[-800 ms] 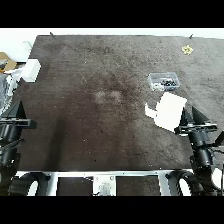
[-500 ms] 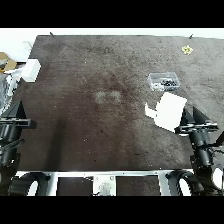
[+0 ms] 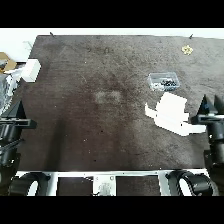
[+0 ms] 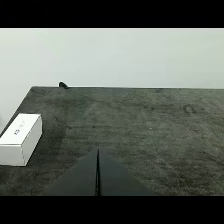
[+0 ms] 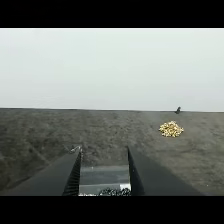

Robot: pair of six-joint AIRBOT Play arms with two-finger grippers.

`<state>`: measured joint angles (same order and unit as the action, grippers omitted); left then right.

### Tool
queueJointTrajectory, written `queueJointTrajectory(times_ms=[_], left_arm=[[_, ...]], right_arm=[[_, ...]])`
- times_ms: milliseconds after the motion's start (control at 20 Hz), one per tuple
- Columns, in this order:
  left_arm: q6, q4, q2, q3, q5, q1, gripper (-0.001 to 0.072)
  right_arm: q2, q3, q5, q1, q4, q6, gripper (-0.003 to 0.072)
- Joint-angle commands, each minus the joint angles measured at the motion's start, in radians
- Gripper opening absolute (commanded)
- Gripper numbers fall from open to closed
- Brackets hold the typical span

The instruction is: Fold the box and place the chain.

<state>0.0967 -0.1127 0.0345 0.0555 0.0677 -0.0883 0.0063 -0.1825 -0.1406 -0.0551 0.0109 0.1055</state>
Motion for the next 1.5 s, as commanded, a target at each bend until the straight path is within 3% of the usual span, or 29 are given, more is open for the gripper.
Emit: queueJointTrajectory(times_ms=[0, 200, 300, 400, 450, 550, 650, 700, 800, 900, 1050, 1300, 1450], left_arm=[[0.000, 0.000, 0.001, 0.000, 0.000, 0.000, 0.0011], [0.000, 0.000, 0.001, 0.000, 0.000, 0.000, 0.0011], [0.000, 0.000, 0.001, 0.000, 0.000, 0.000, 0.0011], [0.000, 0.000, 0.000, 0.000, 0.000, 0.000, 0.0011], [0.000, 0.000, 0.001, 0.000, 0.000, 0.000, 0.0011], [0.000, 0.000, 0.001, 0.000, 0.000, 0.000, 0.0011], [0.000, 0.000, 0.000, 0.000, 0.000, 0.000, 0.0011], [0.000, 0.000, 0.001, 0.000, 0.000, 0.000, 0.0011], [0.000, 0.000, 0.001, 0.000, 0.000, 0.000, 0.0011], [0.000, 0.000, 0.001, 0.000, -0.001, 0.000, 0.0011], [0.000, 0.000, 0.000, 0.000, 0.000, 0.000, 0.0012], [0.000, 0.000, 0.001, 0.000, 0.000, 0.000, 0.0011], [0.000, 0.000, 0.001, 0.000, 0.000, 0.000, 0.0011]], right_arm=[[-0.205, -0.169, -0.018, 0.004, -0.004, 0.007, 0.0328], [-0.536, -0.399, -0.002, 0.087, 0.074, 0.006, 0.0345], [-0.690, -0.486, 0.143, 0.198, 0.153, 0.000, 0.0345], [-0.814, -0.529, 0.392, 0.338, 0.093, -0.181, 0.0345], [-0.861, -0.544, 0.530, 0.416, -0.030, -0.354, 0.0345], [-0.953, -0.600, 0.835, 0.583, -0.423, -0.769, 0.0346], [-1.010, -0.666, 1.085, 0.727, -0.738, -1.020, 0.0381], [-1.024, -0.695, 1.182, 0.795, -0.837, -1.084, 0.0600], [-1.044, -0.747, 1.332, 0.922, -0.965, -1.120, 0.0624], [-1.065, -0.769, 1.350, 0.998, -0.986, -1.135, 0.0435], [-1.140, -0.798, 1.408, 1.025, -1.022, -1.135, 0.0438], [-1.332, -0.896, 1.503, 1.027, -1.212, -1.157, 0.0437], [-1.431, -0.946, 1.554, 1.027, -1.223, -1.155, 0.0436]])
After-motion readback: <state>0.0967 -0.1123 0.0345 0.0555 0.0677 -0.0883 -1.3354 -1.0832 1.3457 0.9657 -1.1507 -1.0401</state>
